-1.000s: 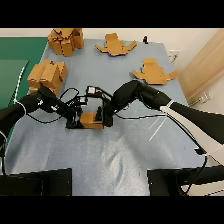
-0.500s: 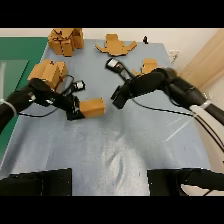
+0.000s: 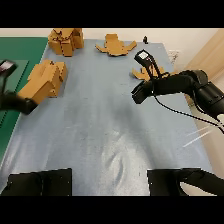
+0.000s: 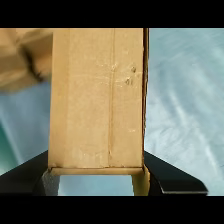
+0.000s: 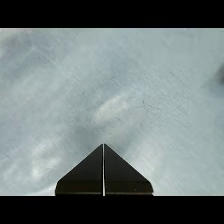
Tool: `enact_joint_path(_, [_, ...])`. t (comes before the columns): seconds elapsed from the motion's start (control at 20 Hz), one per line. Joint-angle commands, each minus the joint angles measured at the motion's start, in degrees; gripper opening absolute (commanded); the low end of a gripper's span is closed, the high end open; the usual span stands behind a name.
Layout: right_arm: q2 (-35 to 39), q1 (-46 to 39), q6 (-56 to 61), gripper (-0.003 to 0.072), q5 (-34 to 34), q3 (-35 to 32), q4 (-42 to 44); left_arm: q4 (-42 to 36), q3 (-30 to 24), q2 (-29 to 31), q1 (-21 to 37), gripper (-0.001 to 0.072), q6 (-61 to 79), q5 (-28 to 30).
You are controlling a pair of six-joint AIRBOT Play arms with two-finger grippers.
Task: Fold the box.
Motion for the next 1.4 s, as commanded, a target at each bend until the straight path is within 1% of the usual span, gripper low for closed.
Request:
enact_joint_path(0.0, [0.8,-0.6,0.4,0.0008,1.5,-1.4,0.2,-6.1,-8.2,1.0,12.4,0.0007,4.5,3.4])
enact_joint_path(0.05, [0.8,-0.6,0.4,0.0008,1.6,-1.4,0.3,-8.9,-9.4,-1.6,12.4,0.0007,7.4,5.8])
enact_joint_path(0.1, [0.8,-0.6,0.4,0.0008,2.1,-1.4,0.3,-9.9,-9.6,-4.6,11.8,0.0007,8.4,7.5])
enact_joint_path(0.15, [0.8,-0.6,0.4,0.0008,2.4,-1.4,0.4,-10.4,-9.5,-8.0,11.2,0.0007,8.2,10.0])
enact_joint_path(0.25, [0.8,-0.6,0.4,0.0008,2.4,-1.4,0.8,-13.9,-9.0,-14.1,10.7,0.0007,8.3,14.2])
enact_joint_path(0.35, [0.8,-0.6,0.4,0.0008,2.4,-1.4,0.9,-16.1,-8.5,-18.5,10.8,0.0007,6.9,19.6])
enact_joint_path(0.5, [0.8,-0.6,0.9,0.0009,2.4,-1.4,1.5,-16.9,-8.4,-19.6,10.8,0.0007,10.4,25.7])
enact_joint_path(0.6, [0.8,-0.6,0.9,0.0008,2.5,-1.4,1.7,-17.7,-8.2,-19.6,10.8,0.0007,13.1,26.1])
enact_joint_path(0.8, [0.8,-0.6,1.3,0.0009,2.5,-1.4,2.0,-24.1,-8.2,-20.8,10.7,0.0008,18.7,24.7])
enact_joint_path(1.0, [0.8,-0.6,1.3,0.0009,2.4,-1.4,2.4,-23.7,-8.0,-23.9,7.5,0.0008,18.6,24.6])
enact_joint_path(1.25, [0.8,-0.6,1.3,0.0009,2.2,-1.4,2.7,-23.5,-8.0,-25.1,4.7,0.0012,18.2,32.1])
enact_joint_path(1.35, [0.8,-0.6,1.3,0.0009,2.1,-1.4,2.8,-23.5,-8.0,-25.1,4.7,0.0015,18.3,32.8])
